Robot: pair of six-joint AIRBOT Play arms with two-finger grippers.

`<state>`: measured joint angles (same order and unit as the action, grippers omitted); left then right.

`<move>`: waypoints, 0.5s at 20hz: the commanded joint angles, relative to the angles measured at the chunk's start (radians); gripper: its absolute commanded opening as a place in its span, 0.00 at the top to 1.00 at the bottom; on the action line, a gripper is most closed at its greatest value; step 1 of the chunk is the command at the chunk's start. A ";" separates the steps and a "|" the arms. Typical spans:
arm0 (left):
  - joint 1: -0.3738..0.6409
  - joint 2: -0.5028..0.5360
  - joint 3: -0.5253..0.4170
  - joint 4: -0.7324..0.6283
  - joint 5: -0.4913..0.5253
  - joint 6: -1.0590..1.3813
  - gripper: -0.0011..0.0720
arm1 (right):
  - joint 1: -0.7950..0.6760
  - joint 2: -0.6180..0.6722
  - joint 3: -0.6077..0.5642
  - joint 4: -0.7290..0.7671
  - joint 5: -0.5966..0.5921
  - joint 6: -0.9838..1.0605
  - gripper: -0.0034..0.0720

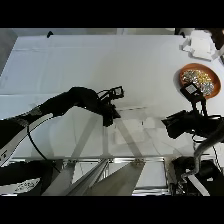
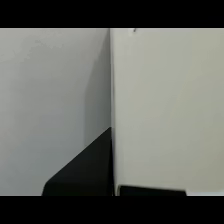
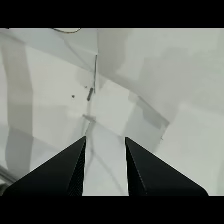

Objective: Fold the box and place the chain.

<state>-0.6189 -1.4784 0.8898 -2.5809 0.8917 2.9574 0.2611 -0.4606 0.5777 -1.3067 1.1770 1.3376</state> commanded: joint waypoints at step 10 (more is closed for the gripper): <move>0.003 0.025 -0.049 0.077 -0.055 0.001 0.99 | 0.000 0.001 0.000 0.000 -0.004 0.000 0.60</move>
<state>-0.6163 -1.4544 0.8425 -2.5145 0.8684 2.9582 0.2611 -0.4606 0.5777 -1.3075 1.1736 1.3380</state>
